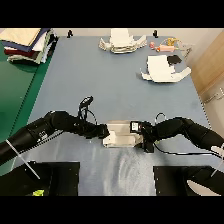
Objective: Fold the box.
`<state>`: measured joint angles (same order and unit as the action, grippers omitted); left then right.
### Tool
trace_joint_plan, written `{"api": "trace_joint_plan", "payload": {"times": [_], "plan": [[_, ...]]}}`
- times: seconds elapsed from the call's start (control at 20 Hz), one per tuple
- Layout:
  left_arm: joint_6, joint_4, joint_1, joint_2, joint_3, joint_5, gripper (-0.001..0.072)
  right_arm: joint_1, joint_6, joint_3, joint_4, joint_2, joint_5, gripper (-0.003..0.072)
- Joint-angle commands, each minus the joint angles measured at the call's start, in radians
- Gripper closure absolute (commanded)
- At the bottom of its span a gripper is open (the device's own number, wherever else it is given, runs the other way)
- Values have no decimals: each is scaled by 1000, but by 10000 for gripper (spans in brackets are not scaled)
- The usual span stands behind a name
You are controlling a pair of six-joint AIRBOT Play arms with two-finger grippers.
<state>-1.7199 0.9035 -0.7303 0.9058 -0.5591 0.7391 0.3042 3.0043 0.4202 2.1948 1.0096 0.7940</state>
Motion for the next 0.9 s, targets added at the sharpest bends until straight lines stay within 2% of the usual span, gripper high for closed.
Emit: {"api": "trace_joint_plan", "payload": {"times": [0.0,0.35,0.4,0.45,0.6,0.85], "plan": [[-272,232,-100,42,-70,17,251,1,0,0,0,0,0,246],[-662,525,-275,217,-264,218,251,1,0,0,0,0,0,247],[-683,547,-294,237,-290,241,287,1,0,0,0,0,0,246],[-688,558,-310,258,-314,264,308,1,0,0,0,0,0,246],[-714,561,-343,319,-367,307,308,1,0,0,0,0,0,247],[-765,560,-355,373,-398,320,308,1,0,0,0,0,0,247]]}}
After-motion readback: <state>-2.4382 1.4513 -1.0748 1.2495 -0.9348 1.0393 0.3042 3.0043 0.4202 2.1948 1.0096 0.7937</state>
